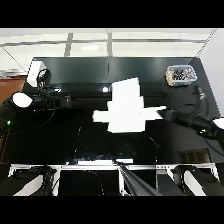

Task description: Fold the box and place the chain.

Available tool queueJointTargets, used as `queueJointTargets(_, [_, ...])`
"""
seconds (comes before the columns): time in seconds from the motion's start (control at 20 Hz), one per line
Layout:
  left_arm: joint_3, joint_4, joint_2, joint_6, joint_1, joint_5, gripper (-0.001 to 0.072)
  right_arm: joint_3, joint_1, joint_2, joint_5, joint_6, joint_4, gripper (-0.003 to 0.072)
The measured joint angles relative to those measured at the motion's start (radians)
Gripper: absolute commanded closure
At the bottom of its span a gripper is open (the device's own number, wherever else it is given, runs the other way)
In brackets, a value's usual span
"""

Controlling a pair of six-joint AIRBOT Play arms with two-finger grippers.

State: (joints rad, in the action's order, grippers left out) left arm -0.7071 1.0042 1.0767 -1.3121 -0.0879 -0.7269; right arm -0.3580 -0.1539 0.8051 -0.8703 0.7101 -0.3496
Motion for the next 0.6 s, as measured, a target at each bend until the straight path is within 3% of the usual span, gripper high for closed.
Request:
queueJointTargets(0.25, [0.0, -0.042, 0.003, 0.003, 0.0, -0.006, 0.0002, 0.051, 0.28, -0.006, 0.247, 0.005, 0.049, 0.0663])
queueJointTargets(0.6, [0.0, -0.254, 0.128, 0.127, 0.003, -0.071, 0.0002, 0.063, 0.386, 0.002, 0.336, 0.013, 0.061, 0.0663])
